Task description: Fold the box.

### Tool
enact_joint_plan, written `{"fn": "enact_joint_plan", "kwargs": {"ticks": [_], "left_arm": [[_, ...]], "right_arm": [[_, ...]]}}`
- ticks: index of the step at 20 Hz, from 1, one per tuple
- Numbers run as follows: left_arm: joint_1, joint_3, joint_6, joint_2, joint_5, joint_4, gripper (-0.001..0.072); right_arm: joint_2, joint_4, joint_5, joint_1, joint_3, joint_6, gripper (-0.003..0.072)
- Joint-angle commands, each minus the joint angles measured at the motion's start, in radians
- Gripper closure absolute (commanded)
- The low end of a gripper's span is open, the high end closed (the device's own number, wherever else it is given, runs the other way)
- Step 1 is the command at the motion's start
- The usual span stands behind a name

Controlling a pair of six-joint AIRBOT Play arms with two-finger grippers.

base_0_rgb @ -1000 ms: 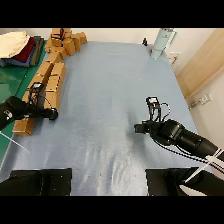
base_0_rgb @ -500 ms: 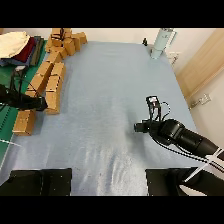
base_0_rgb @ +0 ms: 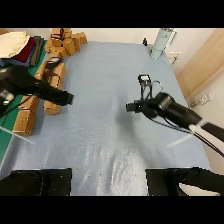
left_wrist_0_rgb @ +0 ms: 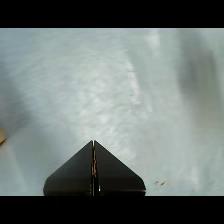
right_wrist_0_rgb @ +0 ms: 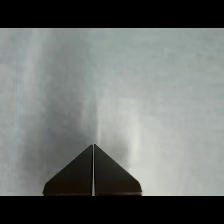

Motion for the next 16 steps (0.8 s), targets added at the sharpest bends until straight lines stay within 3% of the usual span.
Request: {"fn": "enact_joint_plan", "kwargs": {"ticks": [1, 4, 7, 16], "left_arm": [[-0.173, 0.043, -0.006, -0.129, 0.089, -0.087, 0.0698], [-0.246, 0.092, -0.006, -0.228, 0.105, -0.126, 0.0698], [-0.269, 0.101, -0.005, -0.261, 0.104, -0.125, 0.0697], [-0.269, 0.101, -0.005, -0.261, 0.105, -0.126, 0.0697]], "right_arm": [[-0.189, 0.201, -0.076, -0.037, 0.216, -0.17, 0.0677], [-0.318, 0.374, -0.165, -0.036, 0.359, -0.307, 0.0678], [-0.352, 0.489, -0.17, -0.034, 0.393, -0.327, 0.0678], [-0.352, 0.489, -0.171, -0.034, 0.393, -0.327, 0.0678]]}}
